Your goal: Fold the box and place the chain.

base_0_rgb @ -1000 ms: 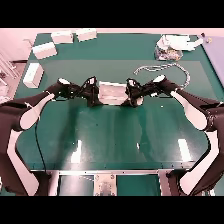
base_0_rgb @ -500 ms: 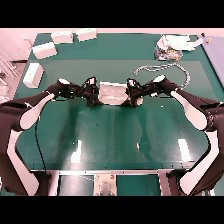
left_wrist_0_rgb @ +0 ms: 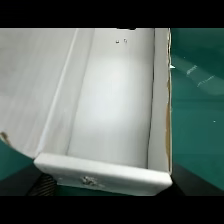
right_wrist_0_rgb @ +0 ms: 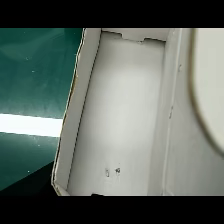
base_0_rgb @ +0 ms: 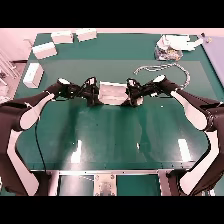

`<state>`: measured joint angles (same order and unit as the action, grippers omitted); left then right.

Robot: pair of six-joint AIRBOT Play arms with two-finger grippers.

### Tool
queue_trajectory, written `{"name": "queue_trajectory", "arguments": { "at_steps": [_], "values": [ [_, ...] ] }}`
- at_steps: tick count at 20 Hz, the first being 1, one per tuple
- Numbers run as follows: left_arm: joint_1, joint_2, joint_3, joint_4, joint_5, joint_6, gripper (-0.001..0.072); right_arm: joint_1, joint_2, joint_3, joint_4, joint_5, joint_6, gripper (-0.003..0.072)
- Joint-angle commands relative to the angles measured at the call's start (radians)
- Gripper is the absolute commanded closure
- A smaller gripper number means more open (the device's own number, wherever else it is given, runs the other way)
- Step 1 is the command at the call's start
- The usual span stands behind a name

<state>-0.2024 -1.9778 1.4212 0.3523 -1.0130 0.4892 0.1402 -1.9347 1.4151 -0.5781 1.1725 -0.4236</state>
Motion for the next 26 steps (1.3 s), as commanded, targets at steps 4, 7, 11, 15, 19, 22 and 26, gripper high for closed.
{"name": "queue_trajectory", "arguments": {
  "at_steps": [4, 7, 11, 15, 19, 22, 26],
  "values": [
    [0.001, 0.001, 0.001, -0.001, 0.0, 0.0, 0.046, 0.001, 0.001, 0.0, 0.0, 0.0, 0.0, 0.0106],
    [0.001, 0.001, 0.001, -0.001, 0.0, 0.0, 0.046, 0.001, 0.001, 0.0, 0.001, 0.0, 0.0, 0.0106],
    [0.001, 0.001, 0.001, -0.001, 0.0, 0.0, 0.046, 0.001, 0.001, 0.0, 0.001, 0.0, 0.0, 0.0106],
    [0.001, 0.001, 0.001, -0.001, 0.0, 0.0, 0.046, 0.0, 0.001, 0.0, 0.0, 0.003, 0.002, 0.0106],
    [0.001, 0.001, 0.001, -0.001, -0.001, -0.001, 0.046, -0.005, 0.017, 0.003, 0.0, 0.017, 0.031, -0.0034],
    [0.001, 0.001, 0.001, -0.001, -0.001, -0.001, 0.046, -0.032, 0.05, 0.003, 0.0, 0.088, 0.033, -0.0034],
    [0.001, 0.001, 0.001, -0.001, -0.001, -0.002, 0.046, -0.087, 0.088, 0.003, -0.003, 0.119, 0.077, -0.0034]
  ]
}}
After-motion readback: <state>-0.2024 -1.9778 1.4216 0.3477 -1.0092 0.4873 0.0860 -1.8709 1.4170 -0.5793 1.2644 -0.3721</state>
